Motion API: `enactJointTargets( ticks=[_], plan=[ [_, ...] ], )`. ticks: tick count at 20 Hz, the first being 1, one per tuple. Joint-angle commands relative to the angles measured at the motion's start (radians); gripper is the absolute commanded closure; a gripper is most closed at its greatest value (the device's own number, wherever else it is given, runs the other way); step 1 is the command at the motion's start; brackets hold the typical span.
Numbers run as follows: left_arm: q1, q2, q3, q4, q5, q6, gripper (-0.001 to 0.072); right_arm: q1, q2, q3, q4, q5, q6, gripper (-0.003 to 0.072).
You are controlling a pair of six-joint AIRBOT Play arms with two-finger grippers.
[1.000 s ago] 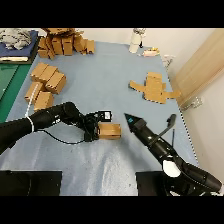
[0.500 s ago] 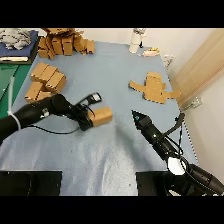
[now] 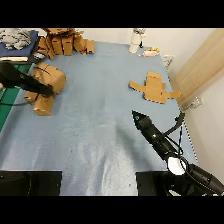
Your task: Fold the box.
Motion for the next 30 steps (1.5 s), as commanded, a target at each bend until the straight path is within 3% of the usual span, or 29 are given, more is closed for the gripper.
enactJointTargets(
  ticks=[1, 5, 8, 19, 28, 29, 30],
  plan=[
    [0.206, 0.002, 0.105, 0.034, -0.042, -0.045, 0.0229, -0.001, 0.000, -0.001, 0.001, 0.000, -0.008, 0.0682],
    [0.373, -0.001, 0.116, 0.037, -0.090, -0.043, 0.0230, -0.001, 0.000, -0.002, 0.001, 0.000, -0.029, 0.0683],
    [0.431, -0.002, 0.116, 0.037, -0.114, -0.039, 0.0230, -0.001, 0.000, -0.001, 0.001, 0.000, -0.034, 0.0682],
    [0.383, -0.156, 0.112, 0.037, -0.177, -0.032, 0.0229, 0.000, 0.000, -0.001, 0.001, -0.022, -0.034, 0.0682],
    [0.365, -0.210, 0.113, 0.036, -0.167, -0.032, 0.0228, -0.001, 0.000, -0.001, 0.001, -0.026, -0.033, 0.0682],
    [0.365, -0.211, 0.113, 0.036, -0.169, -0.032, 0.0200, 0.000, 0.000, -0.001, 0.001, -0.028, -0.033, 0.0682],
    [0.365, -0.211, 0.113, 0.036, -0.169, -0.034, 0.0015, 0.000, 0.000, -0.001, 0.001, -0.029, -0.033, 0.0682]
  ],
)
